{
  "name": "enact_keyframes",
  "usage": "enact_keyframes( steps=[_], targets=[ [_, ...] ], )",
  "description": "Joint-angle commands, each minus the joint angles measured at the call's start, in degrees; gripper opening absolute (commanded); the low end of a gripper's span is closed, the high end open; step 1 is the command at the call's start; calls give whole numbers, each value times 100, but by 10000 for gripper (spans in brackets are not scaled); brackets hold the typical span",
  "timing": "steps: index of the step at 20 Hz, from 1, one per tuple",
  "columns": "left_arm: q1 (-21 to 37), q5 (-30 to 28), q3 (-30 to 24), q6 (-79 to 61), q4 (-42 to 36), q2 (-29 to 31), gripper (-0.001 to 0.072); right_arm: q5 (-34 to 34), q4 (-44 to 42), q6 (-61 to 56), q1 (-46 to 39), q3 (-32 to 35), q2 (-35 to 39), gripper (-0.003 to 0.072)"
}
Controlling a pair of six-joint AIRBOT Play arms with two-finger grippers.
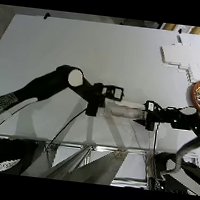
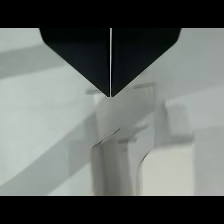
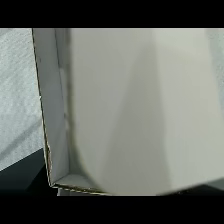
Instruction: Fold the box and place the chain.
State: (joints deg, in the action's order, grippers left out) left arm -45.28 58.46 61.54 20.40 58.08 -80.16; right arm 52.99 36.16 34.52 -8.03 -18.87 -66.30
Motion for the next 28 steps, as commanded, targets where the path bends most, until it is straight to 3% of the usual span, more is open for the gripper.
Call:
enact_keyframes(
  steps=[1, 6, 9, 15, 20, 25, 28],
  targets=[
    [-595, -1036, 28, 52, 46, -61, 3, -2, 4, 2, 0, 2, -2, 459],
    [-564, -1126, 1143, 708, 46, -981, 2, -2, 2, 2, 0, 2, -2, 459],
    [-431, -1478, 1484, 706, -109, -1318, 2, -2, 4, 2, 0, 2, -2, 459],
    [-236, -1757, 1541, 706, -415, -1784, 3, -2, 2, 2, 0, 2, -2, 459],
    [-199, -1644, 1539, 710, -492, -2098, 4, -2, 2, 2, 0, 2, -2, 459],
    [-33, -946, 1539, 841, -55, -1469, 7, -2, 2, 2, 0, 2, -2, 459],
    [39, 94, 1537, 1351, 614, -1145, 7, -2, 2, 2, 0, 2, -2, 459]
  ],
)
